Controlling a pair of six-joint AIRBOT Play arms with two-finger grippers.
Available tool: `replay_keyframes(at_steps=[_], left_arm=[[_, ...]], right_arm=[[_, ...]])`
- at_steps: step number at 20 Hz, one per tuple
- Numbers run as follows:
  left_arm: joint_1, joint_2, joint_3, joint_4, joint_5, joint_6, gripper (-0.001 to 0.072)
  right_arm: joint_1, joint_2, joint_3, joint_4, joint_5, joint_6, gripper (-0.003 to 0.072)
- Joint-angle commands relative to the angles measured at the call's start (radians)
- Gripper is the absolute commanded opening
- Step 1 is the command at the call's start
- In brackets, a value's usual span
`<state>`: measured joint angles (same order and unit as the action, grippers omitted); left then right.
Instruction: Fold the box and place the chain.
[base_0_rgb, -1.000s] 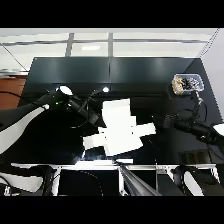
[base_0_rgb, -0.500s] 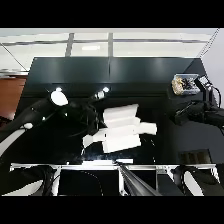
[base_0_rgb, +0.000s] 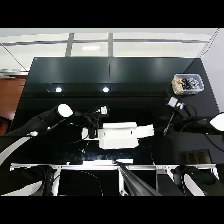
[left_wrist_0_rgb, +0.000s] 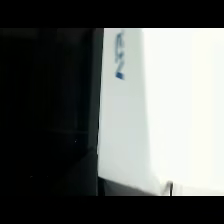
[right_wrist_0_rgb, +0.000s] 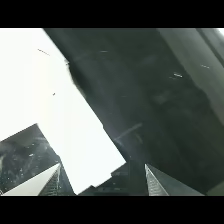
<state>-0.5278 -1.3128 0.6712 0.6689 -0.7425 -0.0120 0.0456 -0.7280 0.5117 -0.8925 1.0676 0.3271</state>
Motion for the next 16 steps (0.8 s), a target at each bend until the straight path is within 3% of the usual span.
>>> replay_keyframes(at_steps=[1,7,11,16], left_arm=[[-0.002,-0.042,-0.005,0.003,0.027,0.027,0.0023],[-0.002,-0.042,-0.005,0.003,0.027,0.027,0.0024],[-0.002,-0.042,-0.005,0.003,0.026,0.027,0.0024],[-0.002,-0.041,-0.005,0.003,0.024,0.027,0.0025]], right_arm=[[0.097,0.000,-0.057,-0.010,-0.093,-0.056,0.0620],[0.185,-0.022,-0.164,-0.006,-0.124,-0.169,0.0620],[0.267,-0.098,-0.167,0.005,-0.214,-0.208,0.0620],[0.332,-0.132,-0.167,0.005,-0.227,-0.212,0.0620]])
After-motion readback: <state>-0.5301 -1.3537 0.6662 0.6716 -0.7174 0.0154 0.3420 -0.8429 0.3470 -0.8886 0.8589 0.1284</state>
